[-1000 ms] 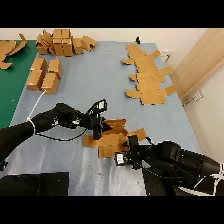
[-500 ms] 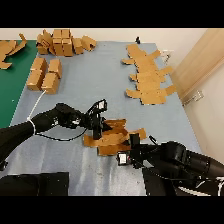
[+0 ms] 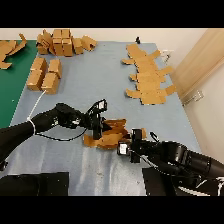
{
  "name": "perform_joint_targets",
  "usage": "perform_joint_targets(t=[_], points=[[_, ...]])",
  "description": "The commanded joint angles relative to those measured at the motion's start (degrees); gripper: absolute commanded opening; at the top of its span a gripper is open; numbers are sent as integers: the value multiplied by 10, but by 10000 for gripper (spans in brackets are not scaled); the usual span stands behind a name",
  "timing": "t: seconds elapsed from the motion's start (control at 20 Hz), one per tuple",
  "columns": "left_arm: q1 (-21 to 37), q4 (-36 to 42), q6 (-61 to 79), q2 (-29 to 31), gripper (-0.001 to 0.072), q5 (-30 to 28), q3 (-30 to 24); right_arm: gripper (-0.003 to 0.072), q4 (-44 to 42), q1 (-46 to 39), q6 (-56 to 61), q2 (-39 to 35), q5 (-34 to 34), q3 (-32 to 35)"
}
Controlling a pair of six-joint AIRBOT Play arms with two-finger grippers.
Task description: Fold the box.
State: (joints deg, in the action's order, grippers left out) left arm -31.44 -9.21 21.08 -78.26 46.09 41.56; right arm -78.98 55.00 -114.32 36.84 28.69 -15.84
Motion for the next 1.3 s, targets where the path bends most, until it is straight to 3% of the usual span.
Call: perform_joint_targets(t=[0.0,0.1,0.25,0.55,0.8,0.9,1.25], points=[[0,0,0,0,12,0,0,467,7,0,24,4,-4,0],[0,0,0,0,11,0,0,467,8,0,24,4,-4,0],[0,0,0,0,12,0,0,720,-5,0,38,-5,4,-1],[0,0,0,0,11,0,0,720,48,0,54,-37,19,-7],[0,0,0,0,12,0,0,720,21,-56,52,-36,13,-7],[0,0,0,0,12,0,0,720,-24,-89,32,-36,7,-7],[0,0,0,0,12,0,0,720,-356,-192,-340,10,4,-10]])
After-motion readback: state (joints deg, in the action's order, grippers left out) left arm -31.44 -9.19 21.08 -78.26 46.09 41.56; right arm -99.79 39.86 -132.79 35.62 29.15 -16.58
